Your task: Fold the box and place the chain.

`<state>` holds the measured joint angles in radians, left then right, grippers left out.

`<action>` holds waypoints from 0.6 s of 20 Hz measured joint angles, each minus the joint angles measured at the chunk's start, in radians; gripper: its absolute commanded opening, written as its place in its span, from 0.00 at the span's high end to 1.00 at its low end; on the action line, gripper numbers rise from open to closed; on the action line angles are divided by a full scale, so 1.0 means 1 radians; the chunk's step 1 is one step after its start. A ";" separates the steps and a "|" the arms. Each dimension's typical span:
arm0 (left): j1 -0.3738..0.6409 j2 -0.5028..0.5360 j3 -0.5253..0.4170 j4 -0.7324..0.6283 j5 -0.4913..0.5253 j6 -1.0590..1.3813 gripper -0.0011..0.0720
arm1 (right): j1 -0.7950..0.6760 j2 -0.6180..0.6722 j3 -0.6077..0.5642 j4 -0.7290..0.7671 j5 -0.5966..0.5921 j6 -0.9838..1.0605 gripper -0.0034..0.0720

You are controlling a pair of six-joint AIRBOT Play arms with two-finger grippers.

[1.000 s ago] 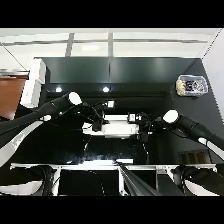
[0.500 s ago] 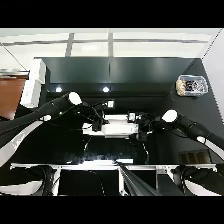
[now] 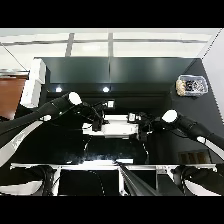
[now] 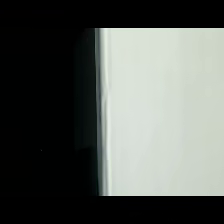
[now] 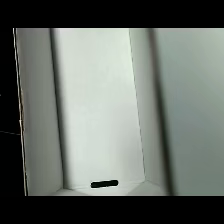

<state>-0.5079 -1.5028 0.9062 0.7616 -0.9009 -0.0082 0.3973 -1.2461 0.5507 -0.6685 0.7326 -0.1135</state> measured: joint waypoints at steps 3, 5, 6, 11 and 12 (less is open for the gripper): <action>0.000 0.000 0.000 0.000 0.000 0.000 0.95 | 0.000 0.014 -0.002 -0.011 0.008 0.001 0.01; 0.000 0.000 0.000 0.000 0.000 0.000 0.95 | 0.000 0.019 -0.002 -0.010 0.009 0.002 0.01; 0.000 0.000 0.000 0.000 0.000 0.000 0.95 | 0.000 0.021 -0.002 -0.008 0.009 0.002 0.01; 0.000 0.000 0.000 0.000 0.000 0.000 0.95 | 0.000 0.025 -0.001 0.016 0.005 0.000 0.01; 0.000 0.000 0.000 0.000 0.000 -0.001 0.95 | 0.000 0.025 -0.001 0.020 0.002 -0.002 0.01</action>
